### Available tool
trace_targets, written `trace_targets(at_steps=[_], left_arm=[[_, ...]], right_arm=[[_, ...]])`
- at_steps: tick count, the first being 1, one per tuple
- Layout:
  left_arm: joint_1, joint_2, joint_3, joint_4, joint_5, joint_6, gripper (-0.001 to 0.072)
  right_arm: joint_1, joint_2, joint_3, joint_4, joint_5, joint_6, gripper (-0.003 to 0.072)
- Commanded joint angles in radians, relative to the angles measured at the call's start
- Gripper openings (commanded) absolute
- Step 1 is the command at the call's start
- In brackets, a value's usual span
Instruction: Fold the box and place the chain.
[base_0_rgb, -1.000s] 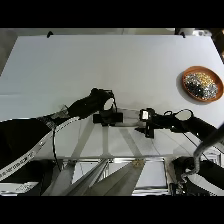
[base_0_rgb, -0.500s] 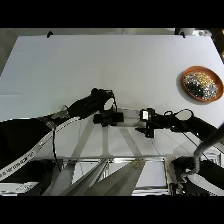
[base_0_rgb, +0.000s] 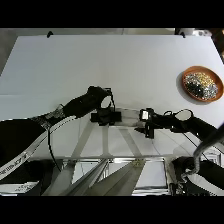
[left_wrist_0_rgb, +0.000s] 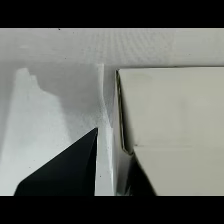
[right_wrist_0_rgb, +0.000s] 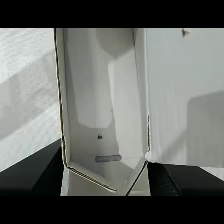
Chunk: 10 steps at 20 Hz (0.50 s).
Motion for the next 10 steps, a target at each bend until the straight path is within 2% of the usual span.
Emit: trace_targets(at_steps=[1,2,4,10], left_arm=[[0.003,0.003,0.001,0.003,-0.014,0.003,0.0203],[0.003,0.003,0.001,0.003,-0.014,0.003,0.0198],[0.003,0.002,0.001,0.003,-0.008,0.006,0.0012],[-0.007,0.001,0.001,0.0,0.039,0.003,0.0009]], right_arm=[[-0.001,0.0,0.0,-0.002,-0.002,0.0,0.0401],[-0.001,0.0,0.0,-0.002,-0.001,0.0,0.0401],[-0.001,0.001,0.0,-0.002,-0.002,0.0,0.0401],[-0.001,0.001,0.0,-0.002,-0.002,0.0,0.0401]])
